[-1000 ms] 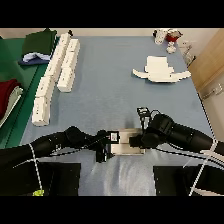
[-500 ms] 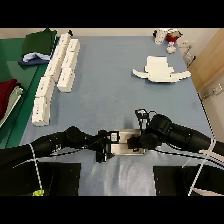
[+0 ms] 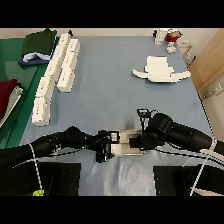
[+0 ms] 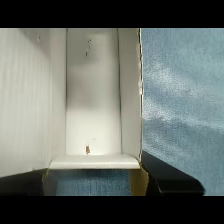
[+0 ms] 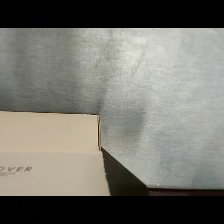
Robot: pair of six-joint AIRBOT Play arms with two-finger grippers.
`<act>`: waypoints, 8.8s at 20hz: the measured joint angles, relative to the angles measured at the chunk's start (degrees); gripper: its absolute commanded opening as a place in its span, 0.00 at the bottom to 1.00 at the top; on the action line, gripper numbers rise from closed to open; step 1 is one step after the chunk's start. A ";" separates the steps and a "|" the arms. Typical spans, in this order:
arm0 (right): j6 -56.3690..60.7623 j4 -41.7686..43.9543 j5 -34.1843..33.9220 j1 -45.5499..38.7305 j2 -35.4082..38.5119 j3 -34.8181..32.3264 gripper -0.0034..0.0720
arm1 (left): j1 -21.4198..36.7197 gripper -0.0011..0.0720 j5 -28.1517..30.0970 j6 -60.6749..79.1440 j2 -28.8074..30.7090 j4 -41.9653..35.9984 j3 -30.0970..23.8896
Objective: Fold the box.
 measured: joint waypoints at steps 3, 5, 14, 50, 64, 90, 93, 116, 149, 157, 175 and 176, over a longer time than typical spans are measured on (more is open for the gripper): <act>-0.46 0.68 -0.09 0.02 0.00 -0.02 0.78 | 0.00 0.72 0.02 0.15 0.00 0.04 0.02; -0.42 0.66 -0.52 0.04 0.00 0.04 0.78 | 0.00 0.72 0.02 0.15 0.00 0.04 0.02; -1.31 -7.58 -15.32 -1.09 9.86 7.48 0.05 | 0.00 0.72 0.02 0.15 0.00 0.04 0.00; -97.24 54.90 -2.14 -31.32 4.79 -7.37 0.06 | 0.00 0.72 -0.02 0.15 0.00 0.07 0.02; -102.84 31.34 24.26 -6.95 23.82 -18.03 0.74 | 0.00 0.72 -0.02 0.15 0.00 0.04 0.02; -104.96 14.38 32.92 1.79 25.18 -15.89 0.67 | 0.02 0.72 0.07 0.09 0.00 0.04 0.02; -104.65 13.46 34.05 1.81 25.18 -15.72 0.55 | 0.02 0.72 0.11 0.07 0.00 0.02 0.02; -99.73 21.49 31.06 1.77 21.84 -15.45 0.50 | 0.02 0.72 -0.26 0.24 0.00 0.11 0.02; -58.73 35.95 51.41 -0.37 38.47 -33.38 0.10 | 0.00 0.72 0.00 0.15 0.00 0.04 0.02; -58.34 36.09 51.54 -0.26 36.52 -35.39 0.10 | 0.00 0.72 0.00 0.15 0.00 0.07 0.02; -58.34 36.20 53.07 -0.26 36.28 -39.01 0.10 | 0.00 0.72 0.00 0.17 0.00 0.07 0.02; -58.31 36.20 53.22 -0.26 36.28 -39.08 0.10 | 0.00 0.72 0.00 0.17 0.00 0.07 0.02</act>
